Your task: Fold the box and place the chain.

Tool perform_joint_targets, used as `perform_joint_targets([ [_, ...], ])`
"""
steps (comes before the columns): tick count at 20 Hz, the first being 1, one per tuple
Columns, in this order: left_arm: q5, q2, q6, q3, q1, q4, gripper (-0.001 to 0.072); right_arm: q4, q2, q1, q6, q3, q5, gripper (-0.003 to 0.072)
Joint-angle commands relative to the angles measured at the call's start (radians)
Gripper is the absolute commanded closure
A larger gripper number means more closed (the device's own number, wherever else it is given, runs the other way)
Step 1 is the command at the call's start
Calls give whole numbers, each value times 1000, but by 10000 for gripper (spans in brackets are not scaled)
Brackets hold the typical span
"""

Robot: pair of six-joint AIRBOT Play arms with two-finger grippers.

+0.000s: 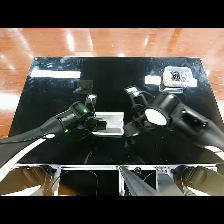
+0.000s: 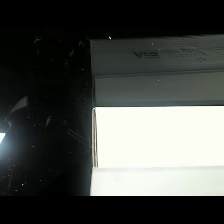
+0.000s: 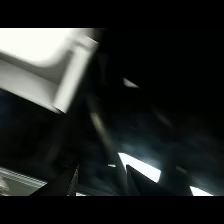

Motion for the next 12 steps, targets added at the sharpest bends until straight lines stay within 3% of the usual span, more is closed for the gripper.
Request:
perform_joint_targets([
  [1,-1,0,0,0,1,0,685,-215,75,-3,-4,0,146,301],
  [4,-1,0,0,0,1,1,685,-360,86,-89,-3,0,91,302],
  [8,2,0,0,0,2,1,685,-350,84,-380,-3,0,-179,299],
  [9,4,0,0,0,2,0,685,-332,79,-459,-5,0,-249,194],
  [10,5,0,0,0,2,0,685,-299,70,-526,-34,0,-308,-3],
  [12,7,0,0,0,2,1,685,-211,31,-647,-99,1,-423,-1],
])
